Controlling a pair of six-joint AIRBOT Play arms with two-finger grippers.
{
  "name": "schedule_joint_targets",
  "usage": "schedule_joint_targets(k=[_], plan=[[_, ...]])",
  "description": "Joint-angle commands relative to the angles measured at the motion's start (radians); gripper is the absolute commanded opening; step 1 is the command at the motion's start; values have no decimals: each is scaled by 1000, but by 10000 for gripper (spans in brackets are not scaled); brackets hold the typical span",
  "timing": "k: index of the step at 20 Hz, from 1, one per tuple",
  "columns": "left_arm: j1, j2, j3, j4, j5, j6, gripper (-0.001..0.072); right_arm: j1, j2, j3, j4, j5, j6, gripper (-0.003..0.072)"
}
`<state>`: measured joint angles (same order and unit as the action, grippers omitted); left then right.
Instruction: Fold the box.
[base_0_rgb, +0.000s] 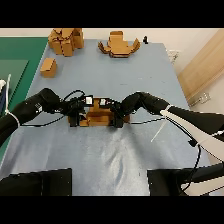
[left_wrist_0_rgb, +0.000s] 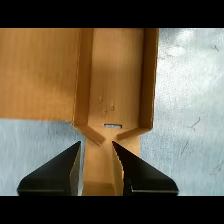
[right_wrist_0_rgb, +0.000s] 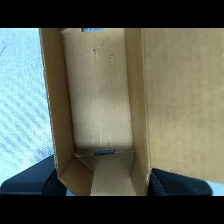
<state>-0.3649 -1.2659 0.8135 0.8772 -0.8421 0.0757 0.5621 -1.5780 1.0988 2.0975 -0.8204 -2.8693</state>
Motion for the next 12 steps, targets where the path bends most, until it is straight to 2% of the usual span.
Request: schedule_joint_targets(k=[1,3,12], plan=[[-27,-8,0,-13,11,13,287,1,0,1,0,0,0,551],[-26,-7,0,-13,10,13,287,1,0,1,0,0,0,446],[-26,-7,0,-21,-26,13,286,1,0,1,0,0,0,447]])
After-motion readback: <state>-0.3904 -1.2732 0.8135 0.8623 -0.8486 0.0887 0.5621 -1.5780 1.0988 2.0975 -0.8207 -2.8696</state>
